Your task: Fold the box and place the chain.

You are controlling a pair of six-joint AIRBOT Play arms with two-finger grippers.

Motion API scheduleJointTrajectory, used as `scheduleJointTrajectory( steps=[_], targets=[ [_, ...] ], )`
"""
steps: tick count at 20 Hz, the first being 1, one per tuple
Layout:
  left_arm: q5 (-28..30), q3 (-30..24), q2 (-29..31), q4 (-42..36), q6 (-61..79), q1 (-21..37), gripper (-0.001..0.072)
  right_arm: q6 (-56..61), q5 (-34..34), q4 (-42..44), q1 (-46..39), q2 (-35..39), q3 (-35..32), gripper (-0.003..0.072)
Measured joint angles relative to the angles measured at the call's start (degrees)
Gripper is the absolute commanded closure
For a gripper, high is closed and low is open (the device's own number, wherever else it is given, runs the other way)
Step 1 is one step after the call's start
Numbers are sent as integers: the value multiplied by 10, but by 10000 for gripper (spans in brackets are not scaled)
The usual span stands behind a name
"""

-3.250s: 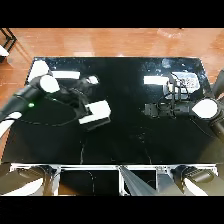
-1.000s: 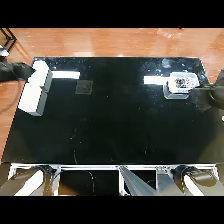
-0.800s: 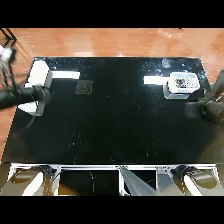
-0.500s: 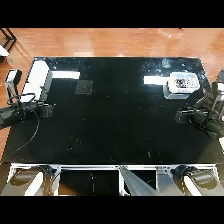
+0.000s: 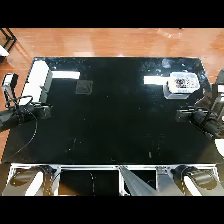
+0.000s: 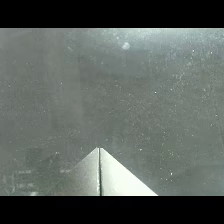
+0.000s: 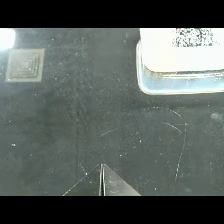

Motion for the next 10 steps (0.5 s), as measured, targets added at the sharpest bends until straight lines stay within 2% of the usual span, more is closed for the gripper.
scheduleJointTrajectory(
  steps=[10],
  targets=[
    [21, 0, 0, 0, 2, 1, 689, 2, -4, -3, 0, 0, -1, 666]
  ],
)
